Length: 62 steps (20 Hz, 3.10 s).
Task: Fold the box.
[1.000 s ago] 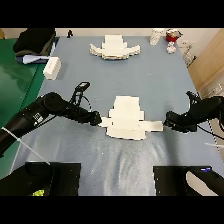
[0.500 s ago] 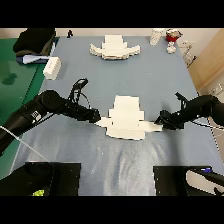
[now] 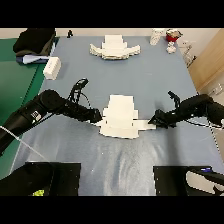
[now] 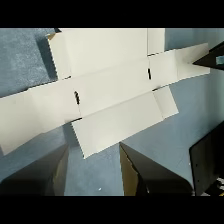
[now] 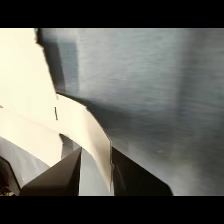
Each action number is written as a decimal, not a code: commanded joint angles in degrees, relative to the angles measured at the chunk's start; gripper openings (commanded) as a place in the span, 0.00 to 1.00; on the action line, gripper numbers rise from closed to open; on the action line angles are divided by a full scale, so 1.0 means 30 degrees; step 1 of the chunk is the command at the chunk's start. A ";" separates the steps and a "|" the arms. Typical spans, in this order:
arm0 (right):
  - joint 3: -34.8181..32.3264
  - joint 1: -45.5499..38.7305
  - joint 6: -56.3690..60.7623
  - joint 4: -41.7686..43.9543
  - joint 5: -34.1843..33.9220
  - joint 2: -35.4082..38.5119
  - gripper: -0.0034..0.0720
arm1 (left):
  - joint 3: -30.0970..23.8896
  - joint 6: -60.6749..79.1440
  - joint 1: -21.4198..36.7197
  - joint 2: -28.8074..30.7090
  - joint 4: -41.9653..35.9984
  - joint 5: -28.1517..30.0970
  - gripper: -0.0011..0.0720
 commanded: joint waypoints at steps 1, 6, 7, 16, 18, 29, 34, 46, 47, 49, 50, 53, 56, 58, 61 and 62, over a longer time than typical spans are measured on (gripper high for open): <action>0.0029 0.0889 -0.0503 0.0474 0.0066 -0.0022 0.41 | 0.0015 0.0015 0.0015 -0.0007 -0.0226 -0.0109 0.65; 0.0029 0.1413 -0.0503 0.0517 0.0641 -0.0022 0.22 | 0.0015 0.0007 0.0015 -0.0007 -0.0233 -0.0109 0.65; 0.0029 0.1413 -0.0576 0.0525 0.0641 -0.0022 0.09 | 0.0015 0.0000 0.0044 -0.0007 -0.0233 -0.0160 0.65; -0.2820 0.5064 -0.1173 0.0561 0.2703 0.3177 0.05 | 0.2091 0.2747 0.7140 -0.3446 -0.2149 -0.4925 0.65; -0.3694 0.6091 -0.1115 0.0561 0.3446 0.4539 0.05 | 0.2091 0.5421 0.8247 -0.4838 -0.4517 -0.5748 0.65; -0.4102 0.7410 0.0044 0.0554 0.4124 0.6025 0.05 | 0.3621 0.9712 0.6812 -1.1264 -0.6258 -0.5217 0.65; -0.4102 0.7410 0.0087 0.0546 0.4124 0.6025 0.05 | 0.5836 1.1548 0.5639 -1.2874 -0.6521 -0.7184 0.65; -0.4102 0.7402 0.0095 0.0335 0.4131 0.6025 0.05 | 0.6528 1.4098 0.5595 -1.3027 -0.6324 -0.9049 0.16; -0.4102 0.7402 0.0087 0.0335 0.4138 0.6025 0.05 | 0.6564 1.4098 0.5595 -1.3027 -0.6324 -0.9056 0.16; -0.4102 0.7402 0.0087 0.0335 0.4189 0.6025 0.05 | 0.6564 1.4098 0.5595 -1.3063 -0.6324 -0.9122 0.16; -0.4102 0.7402 0.0087 0.0335 0.4204 0.6025 0.05 | 0.6564 1.4090 0.5595 -1.3107 -0.6324 -0.9151 0.16; -0.4102 0.7402 0.0087 0.0328 0.4233 0.6025 0.05 | 0.6564 1.4127 0.5588 -1.3311 -0.6324 -0.9530 0.20; -0.4102 0.7402 0.0087 0.0335 0.4408 0.6025 0.05 | 0.6564 1.4462 0.5588 -1.3384 -0.6339 -0.9901 0.20; -0.4102 0.7402 0.0095 0.0335 0.4488 0.6025 0.05 | 0.6564 1.4506 0.5588 -1.3384 -0.6339 -0.9930 0.21; -0.4102 0.7402 0.0087 0.0328 0.4488 0.6025 0.05 | 0.6564 1.4506 0.5450 -1.3384 -0.6331 -0.9916 0.61; -0.4102 0.7402 0.0087 0.0321 0.4488 0.6025 0.05 | 0.6564 1.4528 0.5340 -1.3384 -0.6324 -0.9908 0.57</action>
